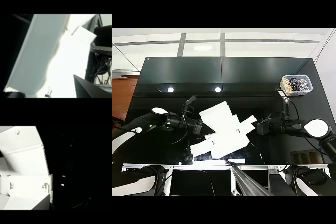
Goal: Fold the box and place the chain.
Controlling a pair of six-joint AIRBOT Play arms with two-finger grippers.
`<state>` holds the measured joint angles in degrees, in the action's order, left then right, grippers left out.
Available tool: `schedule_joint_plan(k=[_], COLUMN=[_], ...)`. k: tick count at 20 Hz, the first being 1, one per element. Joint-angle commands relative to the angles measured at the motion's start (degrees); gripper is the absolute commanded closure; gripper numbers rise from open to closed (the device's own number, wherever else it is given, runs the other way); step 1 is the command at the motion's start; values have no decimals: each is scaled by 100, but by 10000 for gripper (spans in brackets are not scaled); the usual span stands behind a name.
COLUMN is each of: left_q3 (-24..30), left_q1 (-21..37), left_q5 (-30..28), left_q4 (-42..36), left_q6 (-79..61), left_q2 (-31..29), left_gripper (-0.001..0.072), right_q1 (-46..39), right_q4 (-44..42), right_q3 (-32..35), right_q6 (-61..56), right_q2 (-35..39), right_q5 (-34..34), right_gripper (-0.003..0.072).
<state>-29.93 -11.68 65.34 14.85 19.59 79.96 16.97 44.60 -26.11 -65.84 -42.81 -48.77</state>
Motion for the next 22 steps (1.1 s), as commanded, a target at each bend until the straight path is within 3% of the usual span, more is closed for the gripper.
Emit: schedule_joint_plan(k=[1,3,6,9,12,15,16,17,18,19,22], left_q3=[-181,-267,-273,-273,-273,-289,-328,-374,-444,-533,-946], left_q1=[-9,-22,-48,-48,-48,-46,-44,-44,-44,-44,-48], left_q5=[190,363,433,763,911,973,1003,1019,1029,1086,1300], left_q4=[184,391,444,393,396,409,446,494,586,710,1421], left_q6=[-101,-131,-118,-118,-118,-120,-125,-125,-120,-11,785], left_q2=[66,138,245,457,675,710,710,708,708,708,673], left_gripper=[36,179,245,447,452,649,679,680,681,681,683], right_q1=[7,7,7,7,7,7,4,-17,-85,-221,-789], right_q4=[15,26,28,68,116,129,151,179,219,293,1051], right_q3=[4,4,4,4,4,4,4,2,-9,-48,-575], right_q6=[-2,0,0,0,0,0,-2,-2,-2,0,2], right_q2=[2,2,2,4,2,4,4,4,4,4,4], right_q5=[0,2,20,44,50,63,96,129,127,81,-461], right_gripper=[662,662,662,662,662,662,644,419,126,-4,-2])
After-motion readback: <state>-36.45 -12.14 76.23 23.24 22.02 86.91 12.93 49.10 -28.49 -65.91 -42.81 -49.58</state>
